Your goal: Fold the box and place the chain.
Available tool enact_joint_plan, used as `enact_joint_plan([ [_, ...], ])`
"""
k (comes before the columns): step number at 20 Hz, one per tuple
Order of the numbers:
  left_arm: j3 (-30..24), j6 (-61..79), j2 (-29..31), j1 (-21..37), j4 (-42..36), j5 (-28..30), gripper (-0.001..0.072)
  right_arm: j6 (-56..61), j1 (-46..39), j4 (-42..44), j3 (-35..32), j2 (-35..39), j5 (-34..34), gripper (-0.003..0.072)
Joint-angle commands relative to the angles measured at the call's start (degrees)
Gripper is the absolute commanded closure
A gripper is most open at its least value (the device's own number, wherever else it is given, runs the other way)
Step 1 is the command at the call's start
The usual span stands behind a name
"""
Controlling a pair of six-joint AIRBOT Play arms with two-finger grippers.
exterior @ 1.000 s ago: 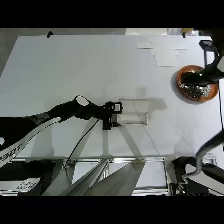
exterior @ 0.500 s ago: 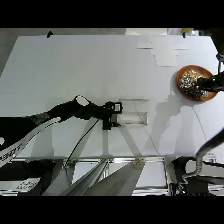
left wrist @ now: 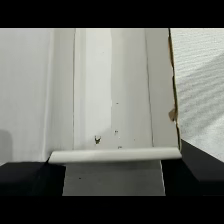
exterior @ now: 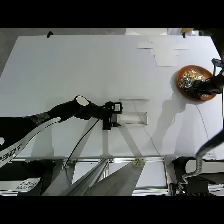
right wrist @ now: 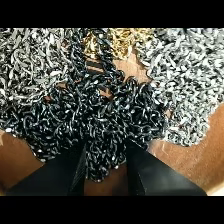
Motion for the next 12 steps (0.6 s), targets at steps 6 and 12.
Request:
enact_joint_plan([
  [6, 0.0, 0.0, 0.0, 0.0, 0.0, 0.0, 0.054, -0.3, 0.0, 0.7, 0.0, -0.5, -1.1, 0.0528],
  [12, 0.0, 0.0, 0.0, 0.0, 0.0, 0.0, 0.054, -0.3, 0.0, 0.7, 0.0, -1.4, -1.0, 0.0667],
])
